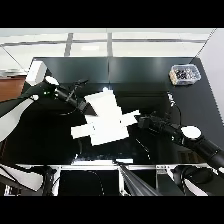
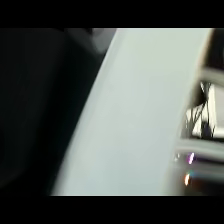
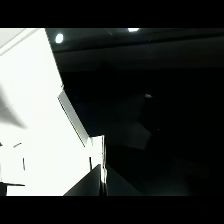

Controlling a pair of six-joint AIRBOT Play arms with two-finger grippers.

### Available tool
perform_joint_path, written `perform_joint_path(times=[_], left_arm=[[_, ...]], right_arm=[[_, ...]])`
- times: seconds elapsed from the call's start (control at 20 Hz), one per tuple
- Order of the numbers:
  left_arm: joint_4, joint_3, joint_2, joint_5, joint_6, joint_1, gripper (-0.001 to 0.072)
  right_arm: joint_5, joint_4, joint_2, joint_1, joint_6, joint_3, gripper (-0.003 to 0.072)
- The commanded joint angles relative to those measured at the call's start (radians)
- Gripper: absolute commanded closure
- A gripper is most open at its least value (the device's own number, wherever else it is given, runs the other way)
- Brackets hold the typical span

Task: Fold the box and place the chain.

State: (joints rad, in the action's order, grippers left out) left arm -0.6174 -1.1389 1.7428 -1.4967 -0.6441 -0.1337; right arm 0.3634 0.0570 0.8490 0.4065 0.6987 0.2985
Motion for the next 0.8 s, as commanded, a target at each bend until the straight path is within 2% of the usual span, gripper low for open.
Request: perform_joint_path(times=[0.0, 0.25, 0.3, 0.35, 0.4, 0.45, 0.55, 0.6, 0.65, 0.7, 0.75], left_arm=[[-0.048, -0.016, 0.014, -0.051, 0.063, -0.021, 0.0355], [-0.061, -0.015, 0.014, -0.064, 0.060, -0.024, 0.0370], [-0.061, -0.016, 0.014, -0.063, 0.061, -0.024, 0.0501], [-0.061, -0.016, 0.014, -0.060, 0.061, -0.024, 0.0576], [-0.061, -0.016, 0.014, -0.056, 0.061, -0.023, 0.0581], [-0.061, -0.016, 0.014, -0.056, 0.062, -0.023, 0.0634], [-0.061, -0.016, 0.014, -0.056, 0.063, -0.023, 0.0680], [-0.061, -0.018, 0.014, -0.057, 0.062, -0.023, 0.0681], [-0.061, -0.023, 0.013, -0.058, 0.061, -0.023, 0.0681], [-0.061, -0.032, 0.011, -0.062, 0.057, -0.023, 0.0682], [-0.061, -0.040, 0.005, -0.066, 0.040, -0.023, 0.0683]], right_arm=[[-0.006, 0.003, -0.001, 0.001, 0.000, 0.000, 0.0672], [-0.010, 0.003, 0.000, 0.001, 0.000, 0.000, 0.0672], [-0.009, 0.003, 0.000, 0.001, 0.000, 0.000, 0.0672], [-0.009, 0.004, 0.000, 0.001, 0.000, 0.000, 0.0672], [-0.009, 0.004, 0.000, 0.001, 0.000, 0.000, 0.0672], [-0.009, 0.006, 0.000, 0.001, 0.000, 0.000, 0.0672], [-0.009, 0.007, -0.001, 0.001, 0.000, 0.000, 0.0672], [-0.010, 0.010, -0.001, 0.000, 0.000, 0.000, 0.0670], [-0.018, 0.028, -0.001, 0.000, 0.000, 0.001, 0.0576], [-0.018, 0.060, -0.001, -0.005, 0.000, 0.005, 0.0230], [0.009, 0.118, -0.001, -0.024, 0.000, 0.019, -0.0020]])
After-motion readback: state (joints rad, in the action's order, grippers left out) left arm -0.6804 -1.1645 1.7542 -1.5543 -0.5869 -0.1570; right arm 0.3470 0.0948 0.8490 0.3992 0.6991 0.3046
